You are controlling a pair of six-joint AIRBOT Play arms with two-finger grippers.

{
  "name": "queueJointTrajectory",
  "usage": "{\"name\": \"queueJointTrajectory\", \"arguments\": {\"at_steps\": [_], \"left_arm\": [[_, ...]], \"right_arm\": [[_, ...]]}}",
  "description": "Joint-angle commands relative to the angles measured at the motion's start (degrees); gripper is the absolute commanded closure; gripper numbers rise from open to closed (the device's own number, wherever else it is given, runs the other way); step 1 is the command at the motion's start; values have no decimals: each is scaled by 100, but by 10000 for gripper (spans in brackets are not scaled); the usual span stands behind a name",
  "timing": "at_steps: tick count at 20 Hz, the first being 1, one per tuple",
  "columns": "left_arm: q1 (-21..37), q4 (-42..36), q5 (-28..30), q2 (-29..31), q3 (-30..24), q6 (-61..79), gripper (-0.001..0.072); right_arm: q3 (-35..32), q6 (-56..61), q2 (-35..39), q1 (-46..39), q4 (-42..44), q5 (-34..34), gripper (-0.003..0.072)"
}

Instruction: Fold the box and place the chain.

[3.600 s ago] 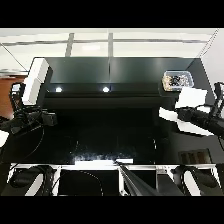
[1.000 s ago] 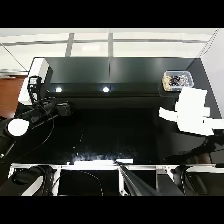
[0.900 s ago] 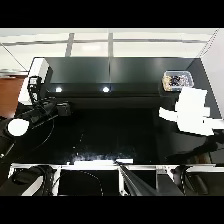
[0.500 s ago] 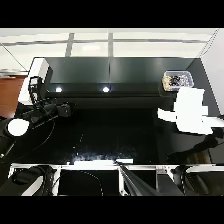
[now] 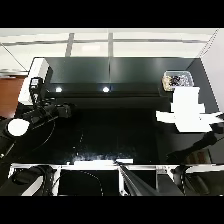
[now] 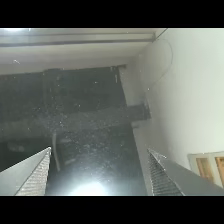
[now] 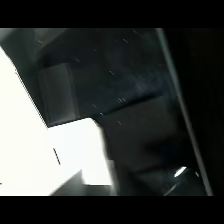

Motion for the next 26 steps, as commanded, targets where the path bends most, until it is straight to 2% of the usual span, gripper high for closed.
{"name": "queueJointTrajectory", "arguments": {"at_steps": [1, 4, 8, 11, 13, 18, 22, 24, 26], "left_arm": [[-4, 0, -52, -2, 0, -17, 7], [-4, 0, -52, -2, 0, -17, 7], [-4, -4, -46, 0, 0, -20, 7], [-4, -22, -44, 0, 0, -17, 7], [-4, -22, -44, -2, 0, -17, 7], [-4, -50, -149, -57, -11, -557, 13], [-2, -546, -595, -297, -7, -680, 12], [-2, -876, -763, -474, 2, -1121, 12], [-4, -1375, -938, -678, 2, -968, 12]], "right_arm": [[4, -181, -4, 96, 151, 160, 677], [-9, -203, -4, 197, 396, 619, 676], [-328, -120, 15, 560, 1735, 1388, 673], [-883, 337, 275, 1178, 1961, 1300, 673], [-1421, 518, 706, 1700, 1965, 817, 673], [-3230, 879, 2450, 3340, 2028, -1283, 672], [-4538, 623, 3851, 5014, 2590, -2750, 672], [-4981, 280, 4481, 5766, 2924, -3230, 672], [-5302, -146, 5086, 6360, 3117, -3654, 672]]}}
